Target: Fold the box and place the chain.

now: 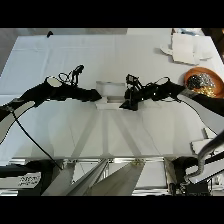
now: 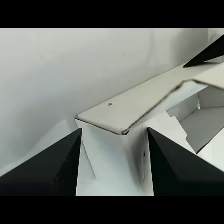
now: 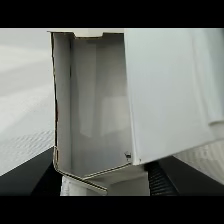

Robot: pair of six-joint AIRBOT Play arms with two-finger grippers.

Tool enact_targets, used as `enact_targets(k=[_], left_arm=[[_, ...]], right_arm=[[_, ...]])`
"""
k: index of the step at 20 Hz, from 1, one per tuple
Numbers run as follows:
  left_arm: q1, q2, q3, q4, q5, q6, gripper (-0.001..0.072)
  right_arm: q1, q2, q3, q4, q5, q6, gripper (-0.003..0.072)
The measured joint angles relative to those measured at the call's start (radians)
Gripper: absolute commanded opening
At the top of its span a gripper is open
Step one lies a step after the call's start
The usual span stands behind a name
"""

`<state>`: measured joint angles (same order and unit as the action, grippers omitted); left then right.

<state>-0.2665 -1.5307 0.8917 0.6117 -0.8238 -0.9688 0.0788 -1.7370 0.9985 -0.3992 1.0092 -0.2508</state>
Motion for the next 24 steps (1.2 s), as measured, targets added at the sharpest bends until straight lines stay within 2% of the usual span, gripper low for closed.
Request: enact_targets(k=[9,16,20,24], left_arm=[[-0.026,0.002,0.009,0.075,-0.002,-0.008,0.0437],[-0.048,0.001,0.063,0.239,-0.004,-0.075,0.0437],[-0.056,0.001,0.076,0.282,-0.006,-0.089,0.0437],[-0.060,0.000,0.093,0.296,-0.023,-0.114,0.0469]], right_arm=[[0.000,0.000,0.000,-0.001,0.002,0.003,0.0308],[0.000,0.000,0.000,0.002,0.002,0.005,0.0308],[0.000,0.000,0.000,0.002,0.001,0.005,0.0308],[0.001,0.000,0.000,0.002,0.000,0.004,0.0308]])
